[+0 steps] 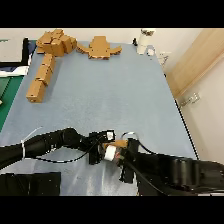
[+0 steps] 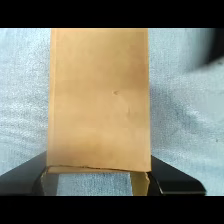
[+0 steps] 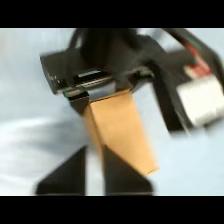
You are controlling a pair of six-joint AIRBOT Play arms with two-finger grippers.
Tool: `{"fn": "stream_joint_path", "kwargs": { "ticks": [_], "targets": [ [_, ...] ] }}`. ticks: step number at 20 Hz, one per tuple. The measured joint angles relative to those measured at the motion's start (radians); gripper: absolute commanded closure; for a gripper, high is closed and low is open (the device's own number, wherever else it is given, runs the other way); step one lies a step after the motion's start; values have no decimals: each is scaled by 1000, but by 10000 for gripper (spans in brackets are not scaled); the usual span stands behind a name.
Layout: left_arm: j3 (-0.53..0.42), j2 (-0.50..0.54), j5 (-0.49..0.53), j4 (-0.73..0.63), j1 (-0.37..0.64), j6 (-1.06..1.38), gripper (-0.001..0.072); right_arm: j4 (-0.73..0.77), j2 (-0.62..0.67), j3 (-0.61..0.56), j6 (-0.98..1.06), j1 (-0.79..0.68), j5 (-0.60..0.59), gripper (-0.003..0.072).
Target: Fold the box.
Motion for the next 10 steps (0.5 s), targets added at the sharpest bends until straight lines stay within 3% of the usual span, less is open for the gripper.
{"fn": "stream_joint_path", "kwargs": {
  "ticks": [4,7,10],
  "targets": [
    [0,0,0,0,0,0,307,131,151,-117,430,0,63,683],
    [0,0,0,0,0,0,307,138,263,-294,785,-2,317,683],
    [0,0,0,0,0,0,307,-10,320,-441,1164,-27,558,683]
  ]
}}
